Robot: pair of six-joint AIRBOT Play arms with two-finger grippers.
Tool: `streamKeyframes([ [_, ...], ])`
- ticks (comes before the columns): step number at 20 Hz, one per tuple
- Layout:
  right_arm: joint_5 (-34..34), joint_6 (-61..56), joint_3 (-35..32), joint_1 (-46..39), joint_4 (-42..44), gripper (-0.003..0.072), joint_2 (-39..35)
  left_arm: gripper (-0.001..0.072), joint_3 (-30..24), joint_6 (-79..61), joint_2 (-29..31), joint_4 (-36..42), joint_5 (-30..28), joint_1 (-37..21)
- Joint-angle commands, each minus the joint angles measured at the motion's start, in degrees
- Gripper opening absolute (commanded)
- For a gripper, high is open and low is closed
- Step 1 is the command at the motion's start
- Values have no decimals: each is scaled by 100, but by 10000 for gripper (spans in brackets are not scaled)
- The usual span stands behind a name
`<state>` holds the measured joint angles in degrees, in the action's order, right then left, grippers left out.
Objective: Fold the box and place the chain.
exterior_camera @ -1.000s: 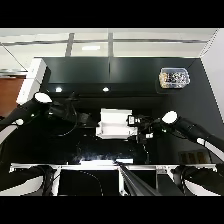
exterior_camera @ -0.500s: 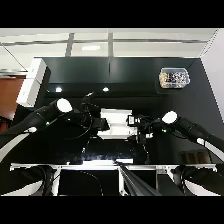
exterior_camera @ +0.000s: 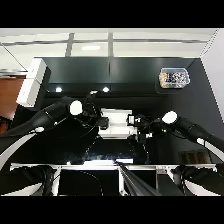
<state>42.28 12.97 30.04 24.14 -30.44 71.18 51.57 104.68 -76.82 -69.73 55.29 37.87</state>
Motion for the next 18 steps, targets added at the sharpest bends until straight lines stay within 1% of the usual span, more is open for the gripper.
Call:
streamKeyframes([
  [1,-9,-11,-2,2,0,479,2,686,326,944,-188,-997,688,323],
  [2,-9,-9,-2,2,0,479,2,676,391,1198,-260,-1167,754,450],
  [4,-9,-9,-2,2,0,479,2,572,533,1528,-422,-1222,822,664],
  [6,-9,-11,-2,4,-2,479,2,553,706,1589,-568,-1235,824,883],
  [7,-9,-9,-2,2,0,479,2,526,782,1681,-651,-1239,833,968],
  [8,-9,-9,-2,2,0,479,2,465,855,1735,-750,-1252,857,1051],
  [10,-9,-11,-2,2,0,479,2,464,973,2072,-933,-1360,960,1158],
  [12,-9,-9,-2,2,0,479,2,463,994,2376,-977,-1532,975,1213],
  [18,-9,-11,-2,4,0,479,2,463,1001,2371,-970,-1526,975,1034],
])
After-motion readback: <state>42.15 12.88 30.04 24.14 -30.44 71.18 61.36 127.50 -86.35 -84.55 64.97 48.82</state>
